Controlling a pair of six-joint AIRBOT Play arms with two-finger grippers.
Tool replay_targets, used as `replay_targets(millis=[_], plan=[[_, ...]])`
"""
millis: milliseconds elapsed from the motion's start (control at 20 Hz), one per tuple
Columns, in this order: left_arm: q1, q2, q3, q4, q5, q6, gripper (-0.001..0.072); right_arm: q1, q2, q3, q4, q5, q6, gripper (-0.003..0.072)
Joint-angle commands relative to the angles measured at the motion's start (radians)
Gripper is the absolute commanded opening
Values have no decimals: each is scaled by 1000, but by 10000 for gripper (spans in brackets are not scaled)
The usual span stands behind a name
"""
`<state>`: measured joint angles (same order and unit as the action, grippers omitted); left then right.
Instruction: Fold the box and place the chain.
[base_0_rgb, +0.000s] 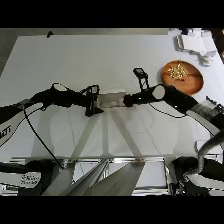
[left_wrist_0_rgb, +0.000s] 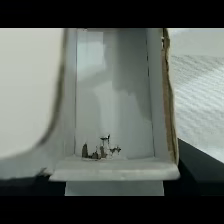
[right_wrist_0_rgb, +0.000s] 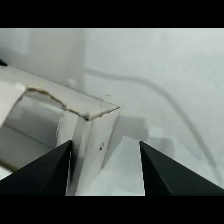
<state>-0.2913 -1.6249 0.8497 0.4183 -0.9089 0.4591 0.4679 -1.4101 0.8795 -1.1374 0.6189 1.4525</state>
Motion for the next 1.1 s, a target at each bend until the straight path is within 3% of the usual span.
replay_targets(millis=[0,200,300,450,550,700,750,850,900,1050], plan=[[1,0,1,0,-1,0,159,77,-47,69,-329,45,341,467],[1,0,1,1,-1,0,159,137,-86,108,-460,45,613,453],[1,0,1,1,-1,0,159,156,-105,129,-491,43,660,391],[1,0,1,1,-1,0,159,177,-146,148,-512,50,675,242],[1,0,1,1,-1,0,159,188,-163,150,-511,48,686,40],[1,0,1,0,-1,0,159,191,-161,150,-507,30,691,9],[1,0,1,1,-1,1,159,190,-154,150,-506,29,691,83],[1,0,1,1,-1,1,159,190,-122,150,-504,44,690,441],[1,0,1,0,-1,0,159,187,-96,150,-504,56,681,506],[1,0,1,1,-1,0,159,146,35,150,-473,156,614,506]])
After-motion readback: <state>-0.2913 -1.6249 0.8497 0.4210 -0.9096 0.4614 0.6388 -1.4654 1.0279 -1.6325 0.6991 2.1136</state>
